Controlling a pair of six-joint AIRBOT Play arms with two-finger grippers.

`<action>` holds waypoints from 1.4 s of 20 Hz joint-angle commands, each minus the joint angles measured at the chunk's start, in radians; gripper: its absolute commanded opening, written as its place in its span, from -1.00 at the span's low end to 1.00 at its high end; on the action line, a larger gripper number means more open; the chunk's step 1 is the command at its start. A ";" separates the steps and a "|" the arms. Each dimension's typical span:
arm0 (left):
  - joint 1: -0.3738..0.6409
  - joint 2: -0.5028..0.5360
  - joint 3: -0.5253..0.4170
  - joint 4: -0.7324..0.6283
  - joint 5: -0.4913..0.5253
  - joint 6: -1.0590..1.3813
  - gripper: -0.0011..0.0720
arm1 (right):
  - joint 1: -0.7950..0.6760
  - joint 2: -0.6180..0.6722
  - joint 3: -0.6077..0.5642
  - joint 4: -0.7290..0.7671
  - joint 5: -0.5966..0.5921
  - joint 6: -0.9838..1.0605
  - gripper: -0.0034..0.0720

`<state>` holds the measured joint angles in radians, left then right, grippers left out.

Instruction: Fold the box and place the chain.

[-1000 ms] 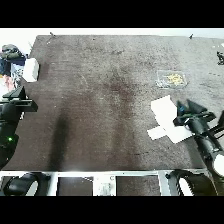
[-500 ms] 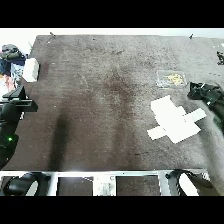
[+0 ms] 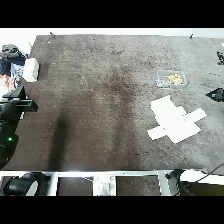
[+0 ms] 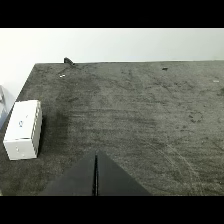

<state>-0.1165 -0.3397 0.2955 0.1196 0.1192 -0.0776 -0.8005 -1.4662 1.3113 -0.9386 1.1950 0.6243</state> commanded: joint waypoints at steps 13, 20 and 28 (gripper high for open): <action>0.001 0.001 0.000 0.000 0.000 0.000 -0.94 | -0.010 -0.509 0.368 -0.167 0.437 -0.193 0.17; 0.001 0.001 0.000 0.000 0.000 0.000 -0.94 | 0.013 -0.537 0.364 -0.127 0.528 -0.227 0.00; 0.001 0.000 0.000 0.000 0.000 0.000 -0.94 | 0.023 -0.520 0.325 -0.132 0.614 -0.230 -0.72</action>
